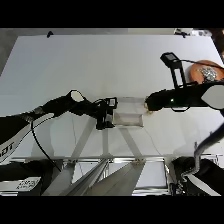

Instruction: Fold the box and place the chain.

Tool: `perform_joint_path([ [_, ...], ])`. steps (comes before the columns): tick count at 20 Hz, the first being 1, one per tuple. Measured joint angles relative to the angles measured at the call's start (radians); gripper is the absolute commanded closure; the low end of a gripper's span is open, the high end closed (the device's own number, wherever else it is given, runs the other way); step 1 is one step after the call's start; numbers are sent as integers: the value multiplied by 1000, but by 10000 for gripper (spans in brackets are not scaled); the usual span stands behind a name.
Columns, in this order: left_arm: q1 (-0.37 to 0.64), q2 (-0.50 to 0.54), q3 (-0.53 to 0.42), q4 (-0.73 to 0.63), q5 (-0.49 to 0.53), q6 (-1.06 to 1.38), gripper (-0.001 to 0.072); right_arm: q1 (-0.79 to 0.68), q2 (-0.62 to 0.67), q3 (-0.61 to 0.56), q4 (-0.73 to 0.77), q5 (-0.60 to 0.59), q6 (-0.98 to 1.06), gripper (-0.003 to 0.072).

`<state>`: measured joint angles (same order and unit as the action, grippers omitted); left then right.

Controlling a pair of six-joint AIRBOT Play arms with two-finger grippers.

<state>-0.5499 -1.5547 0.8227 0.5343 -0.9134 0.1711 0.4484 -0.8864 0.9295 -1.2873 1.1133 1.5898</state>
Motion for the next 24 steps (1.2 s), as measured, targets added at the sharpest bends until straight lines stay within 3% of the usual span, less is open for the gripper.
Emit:
perform_joint_path([
  [10, 0, 0, 0, 0, 0, 0, 218, 180, -35, -155, -26, -197, 125, 676],
  [15, 0, 0, 0, 0, 0, 0, 218, 225, -139, -192, -56, -301, 203, 677],
  [23, 0, 0, 0, 0, 0, 0, 218, 237, -258, -200, -71, -342, 243, 674],
  [24, 0, 0, 0, 0, 0, 0, 218, 237, -266, -200, -72, -342, 243, 644],
])
